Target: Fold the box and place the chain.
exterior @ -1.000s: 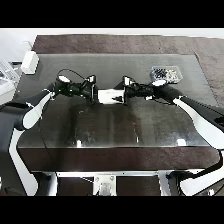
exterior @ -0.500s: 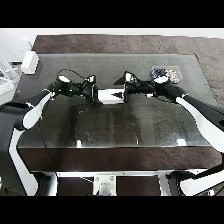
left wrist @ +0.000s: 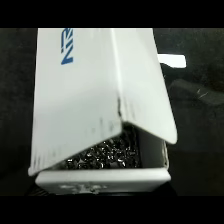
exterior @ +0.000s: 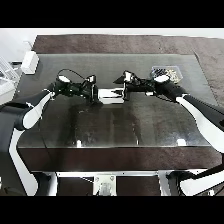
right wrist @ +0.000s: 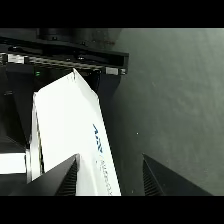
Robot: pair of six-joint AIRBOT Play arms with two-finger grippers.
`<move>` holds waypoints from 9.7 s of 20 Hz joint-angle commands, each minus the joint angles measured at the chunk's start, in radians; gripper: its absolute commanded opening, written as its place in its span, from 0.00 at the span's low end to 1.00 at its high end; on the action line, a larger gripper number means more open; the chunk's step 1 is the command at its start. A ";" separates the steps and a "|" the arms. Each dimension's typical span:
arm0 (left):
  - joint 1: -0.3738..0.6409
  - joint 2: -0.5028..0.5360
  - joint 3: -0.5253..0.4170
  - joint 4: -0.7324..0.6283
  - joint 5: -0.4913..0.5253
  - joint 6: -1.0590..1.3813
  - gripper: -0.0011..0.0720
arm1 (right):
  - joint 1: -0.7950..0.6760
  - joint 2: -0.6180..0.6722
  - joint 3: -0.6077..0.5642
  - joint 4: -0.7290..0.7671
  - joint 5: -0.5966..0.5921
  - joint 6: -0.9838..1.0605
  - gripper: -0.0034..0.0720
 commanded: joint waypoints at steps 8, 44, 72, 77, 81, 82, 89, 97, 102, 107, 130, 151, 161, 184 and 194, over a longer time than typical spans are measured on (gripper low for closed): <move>0.000 0.000 0.000 0.001 -0.001 0.000 0.57 | 0.018 -0.035 0.002 -0.002 -0.003 -0.001 0.62; 0.000 0.000 0.000 0.001 -0.001 0.001 0.57 | -0.030 -0.066 0.018 -0.161 0.224 0.494 0.10; 0.074 0.173 0.007 -0.001 0.046 -0.283 0.04 | -0.183 0.473 -0.158 -0.117 0.305 0.927 0.06; 0.249 0.367 0.007 0.063 0.278 -0.486 0.04 | -0.183 0.480 -0.158 -0.116 0.305 0.947 0.06; 0.422 0.411 0.007 0.154 0.487 -0.647 0.04 | -0.183 0.480 -0.158 -0.114 0.305 0.951 0.06; 0.463 0.410 0.004 0.166 0.526 -0.691 0.04 | -0.183 0.480 -0.158 -0.114 0.305 0.951 0.06; 0.590 0.333 0.000 0.176 0.706 -0.766 0.04 | -0.182 0.480 -0.159 -0.111 0.304 0.950 0.06; 0.599 0.126 0.132 0.195 0.743 -0.759 0.04 | -0.180 0.480 -0.175 -0.074 0.302 0.969 0.06; 0.599 0.033 0.268 0.217 0.724 -0.797 0.04 | -0.180 0.479 -0.196 -0.053 0.301 0.969 0.06; 0.599 -0.032 0.344 0.240 0.722 -0.822 0.04 | -0.173 0.479 -0.202 -0.029 0.295 0.969 0.06; 0.599 -0.036 0.347 0.326 0.765 -0.819 1.00 | -0.173 0.479 -0.202 0.000 0.290 0.969 0.55; 0.599 -0.009 0.353 0.291 0.737 -0.679 1.00 | -0.175 0.475 -0.216 -0.002 0.290 0.969 0.79; 0.599 -0.037 0.364 0.249 0.618 -0.785 1.00 | -0.175 0.475 -0.217 -0.002 0.279 0.969 0.79; 0.614 -0.007 0.560 0.150 0.390 -0.945 0.60 | -0.175 0.472 -0.240 -0.001 0.279 0.966 0.55; 0.525 0.296 0.412 0.056 0.185 -0.860 0.04 | -0.175 0.511 -0.244 0.029 0.128 0.970 0.06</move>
